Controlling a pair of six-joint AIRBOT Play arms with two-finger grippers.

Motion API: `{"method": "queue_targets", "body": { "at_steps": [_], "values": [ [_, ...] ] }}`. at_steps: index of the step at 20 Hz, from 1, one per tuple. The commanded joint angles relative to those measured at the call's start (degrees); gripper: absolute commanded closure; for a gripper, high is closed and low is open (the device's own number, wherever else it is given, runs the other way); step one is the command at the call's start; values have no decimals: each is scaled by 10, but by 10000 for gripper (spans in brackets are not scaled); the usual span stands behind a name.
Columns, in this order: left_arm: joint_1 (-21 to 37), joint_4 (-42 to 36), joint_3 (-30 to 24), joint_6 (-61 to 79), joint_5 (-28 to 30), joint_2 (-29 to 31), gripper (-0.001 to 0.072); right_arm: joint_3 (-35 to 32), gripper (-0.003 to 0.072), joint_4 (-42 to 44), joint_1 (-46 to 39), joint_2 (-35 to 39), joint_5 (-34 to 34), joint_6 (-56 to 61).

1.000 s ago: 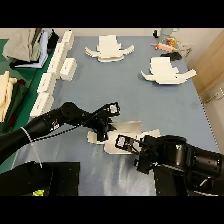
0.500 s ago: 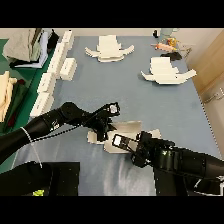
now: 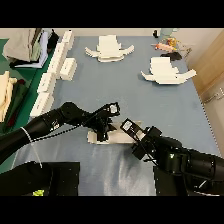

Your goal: Fold the box.

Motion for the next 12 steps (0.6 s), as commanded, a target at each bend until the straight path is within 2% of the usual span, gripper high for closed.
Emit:
{"method": "queue_targets", "body": {
  "at_steps": [1,4,7,10,12],
  "values": [
    [0,0,0,0,0,0,693,0,-34,-11,0,2,9,25],
    [0,0,0,0,0,0,693,-3,-34,-11,-6,2,-8,-31],
    [0,0,0,0,0,0,693,-17,-34,39,-63,12,-78,-158],
    [0,0,0,0,0,0,693,-26,-34,177,-166,33,-146,-382],
    [0,0,0,0,0,0,693,-27,-34,321,-252,36,-159,-579]
  ]
}}
